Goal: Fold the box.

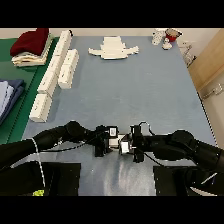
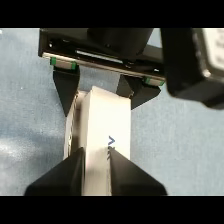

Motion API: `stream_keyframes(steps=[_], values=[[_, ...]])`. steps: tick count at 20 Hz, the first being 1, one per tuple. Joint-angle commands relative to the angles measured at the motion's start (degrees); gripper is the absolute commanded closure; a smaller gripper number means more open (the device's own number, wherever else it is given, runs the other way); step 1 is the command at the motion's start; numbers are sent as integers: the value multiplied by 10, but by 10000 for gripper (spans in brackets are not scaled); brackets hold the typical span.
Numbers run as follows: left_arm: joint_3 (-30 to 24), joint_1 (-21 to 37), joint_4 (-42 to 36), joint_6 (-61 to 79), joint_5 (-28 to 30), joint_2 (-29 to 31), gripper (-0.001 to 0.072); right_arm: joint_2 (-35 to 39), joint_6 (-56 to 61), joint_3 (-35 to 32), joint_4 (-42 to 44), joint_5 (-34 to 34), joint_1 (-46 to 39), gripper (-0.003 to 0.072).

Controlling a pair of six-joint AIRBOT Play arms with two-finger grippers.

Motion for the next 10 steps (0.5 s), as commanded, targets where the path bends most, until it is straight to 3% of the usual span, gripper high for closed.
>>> stream_keyframes(steps=[1, 3, 5, 9, 10], values=[[0, 0, 0, 0, 0, 1, 267, 0, 0, 0, 10, -6, 0, 527], [0, 0, 0, -1, 0, 1, 267, 0, 0, 0, 9, -6, 0, 513], [0, 0, 0, 0, 0, 1, 267, 0, 0, 0, 10, -6, 0, 323], [0, 0, 0, 0, 0, 1, 267, 14, 0, 0, 17, -6, 0, 319], [0, 0, 0, -1, 0, 1, 267, 25, 0, 0, 23, -5, 0, 279]])
